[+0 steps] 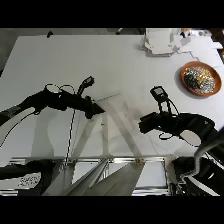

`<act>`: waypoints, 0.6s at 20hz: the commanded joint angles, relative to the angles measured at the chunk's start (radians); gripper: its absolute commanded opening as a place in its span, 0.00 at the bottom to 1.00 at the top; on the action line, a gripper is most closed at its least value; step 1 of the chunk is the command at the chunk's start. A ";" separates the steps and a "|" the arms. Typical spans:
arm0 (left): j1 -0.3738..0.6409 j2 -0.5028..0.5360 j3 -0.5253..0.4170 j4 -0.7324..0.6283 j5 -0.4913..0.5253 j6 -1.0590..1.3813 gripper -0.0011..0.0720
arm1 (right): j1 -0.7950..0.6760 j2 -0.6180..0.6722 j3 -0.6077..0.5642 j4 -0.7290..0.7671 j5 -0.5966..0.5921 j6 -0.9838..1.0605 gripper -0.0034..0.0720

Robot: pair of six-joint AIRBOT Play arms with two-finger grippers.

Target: Fold the box and place the chain.

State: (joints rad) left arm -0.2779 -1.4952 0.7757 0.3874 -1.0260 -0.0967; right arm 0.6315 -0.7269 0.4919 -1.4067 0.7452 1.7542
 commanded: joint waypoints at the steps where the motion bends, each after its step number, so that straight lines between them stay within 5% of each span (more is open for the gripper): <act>1: -0.012 0.022 0.000 -0.008 -0.014 0.196 0.02 | 0.001 0.000 0.017 -0.001 0.002 -0.001 0.60; 2: -0.018 0.028 0.000 -0.014 -0.025 0.271 0.02 | 0.001 0.000 0.031 -0.003 0.011 -0.003 0.67; 12: -0.117 0.032 0.000 0.122 0.100 0.422 0.02 | 0.001 0.000 0.096 -0.039 0.064 -0.061 0.67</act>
State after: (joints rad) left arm -0.3756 -1.4635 0.7757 0.4759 -0.9771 0.2981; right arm 0.6315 -0.7269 0.5819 -1.4330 0.7872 1.7008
